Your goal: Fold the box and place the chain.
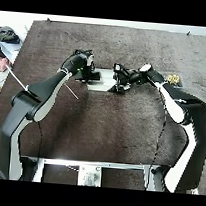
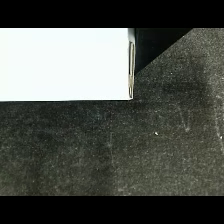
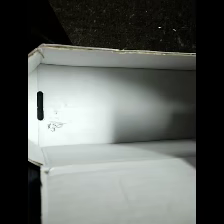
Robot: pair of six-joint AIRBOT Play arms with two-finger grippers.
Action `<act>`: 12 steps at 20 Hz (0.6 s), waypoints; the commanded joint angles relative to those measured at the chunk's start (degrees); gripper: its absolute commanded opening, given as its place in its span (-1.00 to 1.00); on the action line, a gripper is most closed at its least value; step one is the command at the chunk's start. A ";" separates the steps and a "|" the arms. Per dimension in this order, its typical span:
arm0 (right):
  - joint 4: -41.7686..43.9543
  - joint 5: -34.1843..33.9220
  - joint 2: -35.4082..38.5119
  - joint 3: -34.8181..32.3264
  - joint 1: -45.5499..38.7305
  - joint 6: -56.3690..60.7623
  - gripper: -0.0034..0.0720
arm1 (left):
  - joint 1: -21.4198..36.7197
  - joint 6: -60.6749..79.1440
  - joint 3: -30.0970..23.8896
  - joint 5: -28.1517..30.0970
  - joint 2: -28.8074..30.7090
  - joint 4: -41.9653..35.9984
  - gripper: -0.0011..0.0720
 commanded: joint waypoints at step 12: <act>-0.24 0.00 0.00 0.04 -0.04 -0.02 0.08 | 0.02 10.29 0.26 -1.14 0.94 -5.44 0.01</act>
